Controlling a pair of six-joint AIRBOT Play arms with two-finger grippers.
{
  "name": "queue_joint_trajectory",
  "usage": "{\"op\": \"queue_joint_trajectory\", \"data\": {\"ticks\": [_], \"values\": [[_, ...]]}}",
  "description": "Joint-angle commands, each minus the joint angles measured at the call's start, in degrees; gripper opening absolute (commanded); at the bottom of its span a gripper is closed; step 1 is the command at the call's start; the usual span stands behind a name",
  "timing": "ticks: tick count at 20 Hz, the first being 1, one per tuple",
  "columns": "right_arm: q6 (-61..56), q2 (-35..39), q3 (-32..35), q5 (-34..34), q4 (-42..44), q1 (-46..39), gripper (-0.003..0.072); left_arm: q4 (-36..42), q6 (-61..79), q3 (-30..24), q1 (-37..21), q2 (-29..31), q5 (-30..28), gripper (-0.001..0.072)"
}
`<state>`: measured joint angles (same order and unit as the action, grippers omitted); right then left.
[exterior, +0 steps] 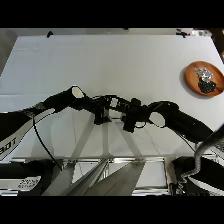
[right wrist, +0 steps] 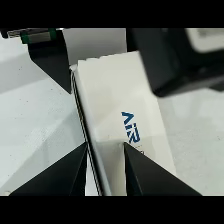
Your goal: Fold the box and place the chain.
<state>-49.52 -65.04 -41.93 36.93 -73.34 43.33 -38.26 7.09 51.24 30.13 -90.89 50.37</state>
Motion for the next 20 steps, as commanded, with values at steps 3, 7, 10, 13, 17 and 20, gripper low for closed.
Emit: {"op": "queue_joint_trajectory", "data": {"ticks": [3,7,10,13,17,20], "values": [[-0.2,2.4,0.0,0.2,-0.4,-0.1,0.022,0.0,-0.1,0.0,0.0,0.0,0.0,0.0414],[-0.2,9.8,0.1,2.1,-0.5,-2.2,0.022,0.0,-0.1,0.0,0.0,0.0,0.0,0.0414],[-4.0,13.8,1.8,1.4,-2.9,-2.5,0.0025,0.0,-0.1,0.0,0.0,0.0,0.0,0.0414],[-6.0,15.4,8.8,-7.9,-9.1,-2.1,0.0009,0.0,-0.1,0.0,0.0,0.0,0.0,0.0414],[-6.0,15.1,18.3,-26.0,-21.5,1.6,0.0009,0.0,0.0,0.0,0.0,0.0,0.0,0.0414],[-6.0,13.2,18.6,-29.0,-21.4,1.8,0.0009,0.0,0.0,0.0,0.0,0.0,0.0,0.0414]]}}
